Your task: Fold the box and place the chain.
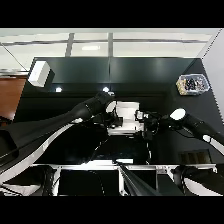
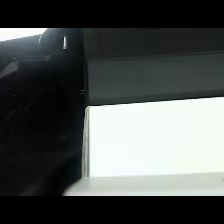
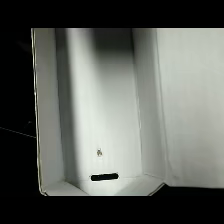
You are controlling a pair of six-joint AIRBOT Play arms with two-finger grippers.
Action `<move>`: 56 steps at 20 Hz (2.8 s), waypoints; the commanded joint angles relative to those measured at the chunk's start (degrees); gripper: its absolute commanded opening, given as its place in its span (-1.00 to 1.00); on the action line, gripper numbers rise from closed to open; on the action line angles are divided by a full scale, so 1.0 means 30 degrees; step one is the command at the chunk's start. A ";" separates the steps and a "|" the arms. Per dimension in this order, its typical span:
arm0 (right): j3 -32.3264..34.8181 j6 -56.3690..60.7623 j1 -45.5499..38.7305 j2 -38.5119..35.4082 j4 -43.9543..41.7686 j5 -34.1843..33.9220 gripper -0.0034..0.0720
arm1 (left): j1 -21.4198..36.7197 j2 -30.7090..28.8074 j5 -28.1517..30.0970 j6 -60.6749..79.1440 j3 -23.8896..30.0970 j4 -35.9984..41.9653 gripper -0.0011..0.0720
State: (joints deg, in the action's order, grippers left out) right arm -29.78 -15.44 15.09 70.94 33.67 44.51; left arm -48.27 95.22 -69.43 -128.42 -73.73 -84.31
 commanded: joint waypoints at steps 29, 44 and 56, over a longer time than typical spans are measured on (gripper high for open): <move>0.0015 0.5275 0.0794 -0.2477 0.1770 0.1217 -0.38 | 0.0022 -0.0015 0.0051 -0.0211 -0.0102 -0.0087 -0.89; 0.0015 0.8655 0.1756 -0.1668 0.0809 -0.0525 0.09 | 0.0022 -0.0015 0.0066 -0.0211 -0.0102 -0.0095 -0.89; -0.1800 2.2221 -0.0335 -0.3541 0.2477 0.4291 -0.87 | 0.0022 -0.0015 0.0058 -0.0211 -0.0102 -0.0095 -0.89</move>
State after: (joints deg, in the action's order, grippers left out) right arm -32.42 28.16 17.67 63.24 38.06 47.81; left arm -48.25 95.22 -69.12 -129.16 -74.00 -84.42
